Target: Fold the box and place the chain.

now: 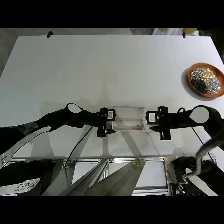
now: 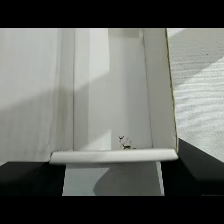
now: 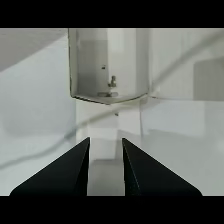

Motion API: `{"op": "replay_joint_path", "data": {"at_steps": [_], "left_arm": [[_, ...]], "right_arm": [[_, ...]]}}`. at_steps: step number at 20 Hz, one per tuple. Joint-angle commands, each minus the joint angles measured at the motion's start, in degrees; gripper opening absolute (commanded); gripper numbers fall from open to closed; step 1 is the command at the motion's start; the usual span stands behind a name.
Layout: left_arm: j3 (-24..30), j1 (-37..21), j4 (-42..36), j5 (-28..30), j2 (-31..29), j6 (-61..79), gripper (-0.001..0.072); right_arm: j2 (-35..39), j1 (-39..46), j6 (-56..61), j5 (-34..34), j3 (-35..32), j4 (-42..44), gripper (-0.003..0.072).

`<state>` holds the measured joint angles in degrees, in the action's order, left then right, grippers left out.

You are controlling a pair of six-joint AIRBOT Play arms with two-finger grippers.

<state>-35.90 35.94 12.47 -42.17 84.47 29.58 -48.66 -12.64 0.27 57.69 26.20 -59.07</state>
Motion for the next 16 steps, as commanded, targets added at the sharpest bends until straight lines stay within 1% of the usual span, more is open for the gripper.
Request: {"op": "replay_joint_path", "data": {"at_steps": [1, 4, 5, 6, 8, 12, 13, 14, 15, 16], "left_arm": [[-0.04, 0.0, 0.0, -0.04, -0.02, -0.02, 0.0275], [-0.04, 0.0, 0.0, -0.04, -0.02, -0.02, 0.0275], [-0.04, 0.0, 0.0, -0.04, -0.02, -0.02, 0.0275], [-0.04, 0.0, 0.0, -0.04, -0.02, -0.02, 0.0275], [-0.04, 0.0, 0.0, -0.04, -0.02, -0.02, 0.0275], [-0.04, 0.0, 0.0, -0.04, -0.02, -0.02, 0.0275], [-0.04, 0.0, 0.0, -0.04, -0.02, -0.02, 0.0275], [-0.04, 0.0, 0.0, -0.04, -0.02, -0.02, 0.0275], [-0.04, 0.0, 0.0, -0.04, -0.02, -0.02, 0.0275], [-0.04, 0.0, 0.0, -0.04, -0.02, -0.02, 0.0275]], "right_arm": [[0.07, -0.04, -7.19, -7.65, -4.85, 6.73, 0.0217], [-0.79, -0.04, -8.37, -9.84, -5.46, 10.49, 0.0213], [-1.44, -0.15, -8.52, -9.88, -5.46, 11.34, 0.0161], [-2.32, -0.46, -8.5, -9.99, -5.46, 12.22, 0.0152], [-4.13, -2.23, -8.52, -10.25, -5.49, 15.28, 0.0152], [-8.11, -5.88, -8.5, -14.4, -5.49, 18.49, 0.0158], [-9.31, -6.21, -8.5, -15.3, -5.49, 19.56, 0.0175], [-10.01, -6.43, -8.5, -16.06, -5.49, 20.55, 0.0233], [-10.29, -6.58, -8.5, -16.85, -5.49, 20.96, 0.0318], [-10.27, -6.56, -8.5, -17.11, -5.49, 20.96, 0.0357]]}}
